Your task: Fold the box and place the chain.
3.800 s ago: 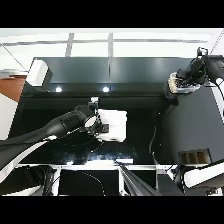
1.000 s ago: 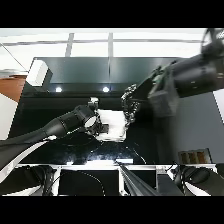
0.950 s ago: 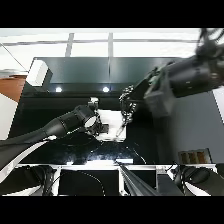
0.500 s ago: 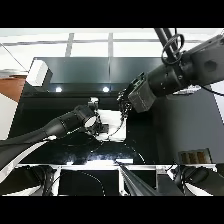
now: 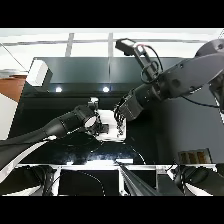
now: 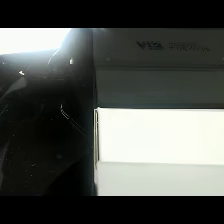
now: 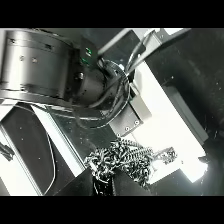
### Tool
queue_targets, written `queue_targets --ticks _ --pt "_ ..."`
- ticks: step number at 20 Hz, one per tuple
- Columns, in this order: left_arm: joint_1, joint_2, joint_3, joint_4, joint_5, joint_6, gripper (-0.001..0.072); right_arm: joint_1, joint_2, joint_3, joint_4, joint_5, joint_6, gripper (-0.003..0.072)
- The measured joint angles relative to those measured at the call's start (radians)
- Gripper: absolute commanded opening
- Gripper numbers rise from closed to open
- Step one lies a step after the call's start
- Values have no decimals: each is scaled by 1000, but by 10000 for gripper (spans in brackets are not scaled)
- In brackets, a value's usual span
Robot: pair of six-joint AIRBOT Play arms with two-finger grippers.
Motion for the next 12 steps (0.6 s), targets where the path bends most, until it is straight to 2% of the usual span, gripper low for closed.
queue_targets --ticks 3,5,9,12 --pt "0 0 0 0 0 0 28 3 0 -44 -10 14 0 39" --pt "0 0 0 0 0 0 28 5 0 -79 -11 21 4 484" --pt "0 0 0 0 0 0 28 -2 3 -125 -45 21 13 495" --pt "0 0 0 0 0 -2 27 -58 25 -135 -117 -6 17 495"
